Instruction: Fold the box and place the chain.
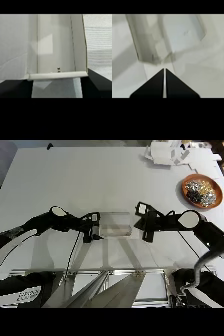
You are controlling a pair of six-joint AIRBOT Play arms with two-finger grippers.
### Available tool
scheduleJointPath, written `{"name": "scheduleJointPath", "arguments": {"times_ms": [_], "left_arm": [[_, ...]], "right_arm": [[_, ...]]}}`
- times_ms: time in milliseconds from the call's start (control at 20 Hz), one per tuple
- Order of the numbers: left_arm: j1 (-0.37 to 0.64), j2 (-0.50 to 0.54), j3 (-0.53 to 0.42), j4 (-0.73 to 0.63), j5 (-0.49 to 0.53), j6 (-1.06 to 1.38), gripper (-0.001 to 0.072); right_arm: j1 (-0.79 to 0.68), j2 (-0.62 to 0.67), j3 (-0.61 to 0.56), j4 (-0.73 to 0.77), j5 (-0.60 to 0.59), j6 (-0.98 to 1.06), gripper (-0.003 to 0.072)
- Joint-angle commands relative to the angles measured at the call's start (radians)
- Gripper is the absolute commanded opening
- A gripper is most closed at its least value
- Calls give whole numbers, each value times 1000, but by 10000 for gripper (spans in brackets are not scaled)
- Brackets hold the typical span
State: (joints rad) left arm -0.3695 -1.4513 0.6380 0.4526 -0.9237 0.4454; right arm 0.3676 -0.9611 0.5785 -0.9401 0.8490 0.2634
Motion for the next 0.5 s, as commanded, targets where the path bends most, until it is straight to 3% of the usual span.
{"name": "scheduleJointPath", "arguments": {"times_ms": [0, 50, 300, 450], "left_arm": [[0, 1, 0, 1, 0, 0, 210], [0, 1, 0, 0, 0, 0, 210], [0, 1, 0, 0, 0, 0, 210], [0, 1, 0, 0, 0, 0, 210]], "right_arm": [[0, 16, -37, -184, 39, -135, 297], [0, 10, -60, -135, 8, -222, 418], [0, -2, -142, 177, -85, -720, 412], [0, -63, -142, 380, -123, -838, 393]]}}
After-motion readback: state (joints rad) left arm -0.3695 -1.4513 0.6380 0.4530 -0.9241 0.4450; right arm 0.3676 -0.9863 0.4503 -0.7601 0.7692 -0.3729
